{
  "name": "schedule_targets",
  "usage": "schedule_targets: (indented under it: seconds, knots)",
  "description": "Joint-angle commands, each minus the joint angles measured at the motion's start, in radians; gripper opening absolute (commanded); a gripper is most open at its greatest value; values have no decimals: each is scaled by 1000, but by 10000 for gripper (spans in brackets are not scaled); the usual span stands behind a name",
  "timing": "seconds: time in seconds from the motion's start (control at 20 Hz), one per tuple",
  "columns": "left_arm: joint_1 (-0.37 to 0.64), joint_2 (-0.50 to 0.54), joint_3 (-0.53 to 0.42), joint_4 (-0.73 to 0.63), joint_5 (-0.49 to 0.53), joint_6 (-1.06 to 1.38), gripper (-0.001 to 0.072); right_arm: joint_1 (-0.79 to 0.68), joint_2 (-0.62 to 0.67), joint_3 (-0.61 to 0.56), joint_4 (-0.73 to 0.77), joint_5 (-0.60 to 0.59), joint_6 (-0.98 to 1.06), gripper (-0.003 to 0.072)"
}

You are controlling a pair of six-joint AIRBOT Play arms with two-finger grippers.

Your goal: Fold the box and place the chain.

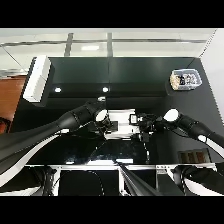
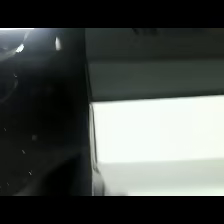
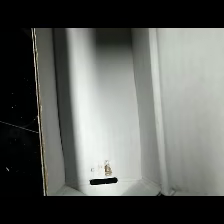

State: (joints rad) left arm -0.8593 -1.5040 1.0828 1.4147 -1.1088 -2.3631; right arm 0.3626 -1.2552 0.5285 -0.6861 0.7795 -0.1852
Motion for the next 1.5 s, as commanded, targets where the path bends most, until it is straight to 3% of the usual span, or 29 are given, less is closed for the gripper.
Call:
schedule_targets:
  seconds: [0.0, 0.45, 0.5, 0.55, 0.6, 1.15, 1.2, 1.25, 1.45]
  knots:
    - [1, 0, 18, 3, 4, -4, 291, 1, 0, 0, 0, -1, 2, 431]
    - [2, -26, 24, 5, -4, -5, 268, 1, 0, 0, 0, -1, 2, 430]
    - [2, -26, 24, 2, -5, -5, 193, 1, 0, 0, 0, -1, 2, 430]
    - [2, -26, 24, -5, -4, -5, 41, 1, 0, 0, 1, -1, 2, 430]
    - [2, -26, 24, -6, -3, -4, 20, 1, 0, 0, 1, -1, 2, 430]
    - [2, -26, 24, -11, -4, 52, 21, 0, 0, 0, 1, 16, 3, 433]
    - [2, -26, 24, -10, -4, 51, 21, 1, 0, 1, 7, 22, 4, 528]
    - [2, -26, 24, -9, -4, 51, 21, 0, 6, 3, 8, 28, 24, 720]
    - [6, -25, 24, -6, -9, 51, 20, -16, 92, 3, -49, 54, 88, 720]
